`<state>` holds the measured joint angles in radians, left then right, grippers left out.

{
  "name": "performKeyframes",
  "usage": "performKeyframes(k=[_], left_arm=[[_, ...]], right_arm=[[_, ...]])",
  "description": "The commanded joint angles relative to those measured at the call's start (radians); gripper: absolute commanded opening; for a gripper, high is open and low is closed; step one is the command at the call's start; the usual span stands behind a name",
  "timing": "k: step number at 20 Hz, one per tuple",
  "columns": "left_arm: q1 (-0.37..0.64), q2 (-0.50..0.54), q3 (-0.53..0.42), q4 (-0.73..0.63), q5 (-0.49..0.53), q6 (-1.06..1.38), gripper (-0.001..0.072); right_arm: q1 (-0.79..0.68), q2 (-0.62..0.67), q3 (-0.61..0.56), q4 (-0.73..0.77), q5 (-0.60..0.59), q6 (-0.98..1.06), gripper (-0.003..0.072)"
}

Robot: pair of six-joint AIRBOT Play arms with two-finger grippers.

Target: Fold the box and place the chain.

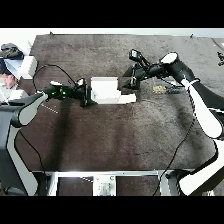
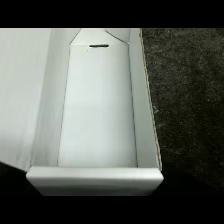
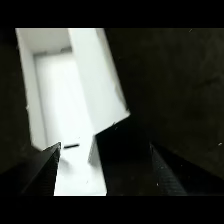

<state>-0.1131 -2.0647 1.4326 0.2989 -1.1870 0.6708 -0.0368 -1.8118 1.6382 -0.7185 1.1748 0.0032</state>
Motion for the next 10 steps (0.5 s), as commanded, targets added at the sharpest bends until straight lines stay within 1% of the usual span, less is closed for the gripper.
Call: performKeyframes(k=[1,4,10], left_arm=[[0.000,0.000,0.000,0.000,0.001,0.000,0.0286],[0.000,0.000,0.000,0.000,0.000,0.000,0.0286],[0.000,0.000,0.000,0.000,0.000,0.000,0.0286]], right_arm=[[0.019,-0.027,0.000,-0.127,0.049,-0.037,0.0599],[0.048,-0.074,0.000,-0.183,0.029,-0.108,0.0599],[0.077,-0.092,0.000,-0.187,-0.004,-0.113,0.0597]])
